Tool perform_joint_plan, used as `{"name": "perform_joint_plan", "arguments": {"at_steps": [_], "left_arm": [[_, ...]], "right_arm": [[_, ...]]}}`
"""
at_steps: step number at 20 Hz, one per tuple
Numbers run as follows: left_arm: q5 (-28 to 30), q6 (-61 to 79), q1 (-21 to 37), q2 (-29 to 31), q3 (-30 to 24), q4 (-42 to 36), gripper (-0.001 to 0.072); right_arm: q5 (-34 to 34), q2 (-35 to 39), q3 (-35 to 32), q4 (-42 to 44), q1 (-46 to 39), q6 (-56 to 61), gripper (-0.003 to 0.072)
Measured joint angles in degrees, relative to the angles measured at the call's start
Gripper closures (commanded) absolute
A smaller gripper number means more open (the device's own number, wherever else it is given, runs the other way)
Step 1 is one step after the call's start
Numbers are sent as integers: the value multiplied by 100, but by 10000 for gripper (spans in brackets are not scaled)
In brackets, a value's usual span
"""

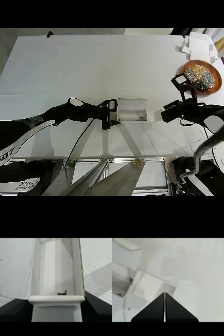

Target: Fold the box and place the chain.

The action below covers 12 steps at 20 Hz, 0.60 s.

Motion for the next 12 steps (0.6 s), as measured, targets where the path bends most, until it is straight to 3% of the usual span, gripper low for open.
{"name": "perform_joint_plan", "arguments": {"at_steps": [7,12], "left_arm": [[0,0,0,0,0,0,679],[-2,0,0,0,0,0,679]], "right_arm": [[50,-1346,2,-378,-684,898,672],[13,-2330,2,793,-879,76,673]]}}
